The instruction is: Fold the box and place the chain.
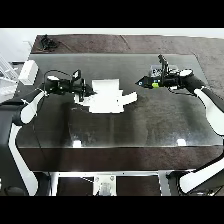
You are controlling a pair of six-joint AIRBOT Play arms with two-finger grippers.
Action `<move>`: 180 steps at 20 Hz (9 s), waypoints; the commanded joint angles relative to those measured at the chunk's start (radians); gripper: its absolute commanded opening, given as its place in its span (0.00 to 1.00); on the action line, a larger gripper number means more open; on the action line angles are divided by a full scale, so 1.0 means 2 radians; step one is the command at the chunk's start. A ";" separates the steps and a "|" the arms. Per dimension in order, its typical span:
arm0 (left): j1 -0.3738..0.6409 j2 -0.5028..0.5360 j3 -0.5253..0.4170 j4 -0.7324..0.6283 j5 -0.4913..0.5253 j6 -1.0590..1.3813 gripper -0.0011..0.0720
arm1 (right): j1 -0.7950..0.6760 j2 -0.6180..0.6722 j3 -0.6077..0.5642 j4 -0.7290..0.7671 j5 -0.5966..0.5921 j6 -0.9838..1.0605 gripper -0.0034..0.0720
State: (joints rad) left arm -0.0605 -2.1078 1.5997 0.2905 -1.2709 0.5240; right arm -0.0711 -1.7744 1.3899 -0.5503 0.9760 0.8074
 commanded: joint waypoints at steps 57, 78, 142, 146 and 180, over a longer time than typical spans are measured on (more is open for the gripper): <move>0.001 0.000 0.000 0.001 0.003 0.000 0.04 | 0.225 0.120 -0.236 -0.041 -0.202 -0.476 0.77; 0.001 0.000 0.000 0.001 0.003 0.000 0.04 | 0.164 0.085 -0.123 -0.029 -0.159 -0.512 0.77; 0.001 0.000 0.000 0.000 0.003 0.000 0.04 | 0.125 -0.113 0.080 0.000 0.093 -0.562 0.84; 0.001 0.000 0.000 0.000 0.003 0.000 0.04 | 0.125 -0.119 0.081 0.000 0.093 -0.562 0.84; 0.001 0.000 0.000 0.000 0.003 0.000 0.04 | 0.124 -0.132 0.081 0.004 0.094 -0.562 0.79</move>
State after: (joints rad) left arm -0.0586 -2.1078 1.6001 0.2909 -1.2640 0.5247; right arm 0.1780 -2.0384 1.5509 -0.5224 1.1637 -0.3164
